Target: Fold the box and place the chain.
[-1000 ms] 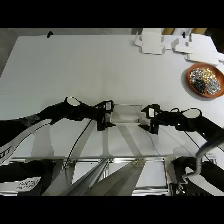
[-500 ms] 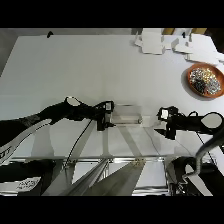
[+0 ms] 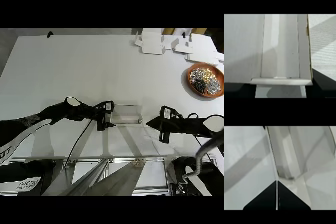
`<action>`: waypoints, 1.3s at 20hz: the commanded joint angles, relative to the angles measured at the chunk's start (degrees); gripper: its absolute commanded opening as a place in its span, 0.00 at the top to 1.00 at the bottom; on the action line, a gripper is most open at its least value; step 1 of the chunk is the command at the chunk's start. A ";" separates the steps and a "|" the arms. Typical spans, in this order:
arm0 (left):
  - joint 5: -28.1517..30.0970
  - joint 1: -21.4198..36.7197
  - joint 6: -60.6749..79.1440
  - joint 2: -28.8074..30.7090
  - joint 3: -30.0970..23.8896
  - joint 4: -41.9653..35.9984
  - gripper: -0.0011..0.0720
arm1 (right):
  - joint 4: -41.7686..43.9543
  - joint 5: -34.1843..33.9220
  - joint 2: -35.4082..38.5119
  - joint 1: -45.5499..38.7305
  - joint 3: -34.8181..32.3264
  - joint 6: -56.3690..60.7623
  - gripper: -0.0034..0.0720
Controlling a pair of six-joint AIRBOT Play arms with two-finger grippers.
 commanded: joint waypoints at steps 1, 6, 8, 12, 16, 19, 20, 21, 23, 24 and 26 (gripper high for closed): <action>0.02 0.00 -0.02 0.00 0.00 0.02 0.55 | 14.58 -12.76 -3.69 6.73 -0.02 -0.61 0.92; 0.02 0.00 -0.02 0.00 0.00 0.02 0.55 | 41.79 -27.78 -16.11 11.13 0.00 -14.40 0.92; 0.04 0.00 -0.02 0.00 0.00 0.02 0.55 | 45.22 -31.45 -20.55 11.13 0.00 -14.60 0.92; 0.04 0.00 -0.02 0.00 0.00 0.00 0.55 | 42.10 -32.57 -24.63 11.13 0.00 -8.79 0.92; 0.02 0.00 -0.02 0.00 0.00 0.00 0.55 | 35.06 -32.13 -24.57 11.13 0.00 -0.66 0.92; 0.02 0.00 -0.02 0.00 0.00 0.02 0.55 | 29.79 -30.56 -23.78 11.06 0.00 5.31 0.92; 0.02 0.00 -0.02 0.00 0.00 0.02 0.55 | 28.87 -29.97 -22.43 11.06 0.00 6.36 0.92; 0.02 0.00 -0.02 0.00 0.00 0.00 0.55 | 27.80 -29.68 -20.61 11.06 0.02 7.58 0.92; 0.02 0.00 -0.02 0.00 0.00 0.00 0.55 | 24.50 -29.35 -15.45 11.06 0.07 9.81 0.92; 0.04 0.00 -0.02 0.00 0.00 0.00 0.55 | 21.51 -29.03 -12.50 11.06 0.13 11.85 0.92; 0.02 0.00 -0.02 0.00 0.00 0.00 0.55 | 13.77 -28.13 -6.80 11.06 0.11 16.35 0.92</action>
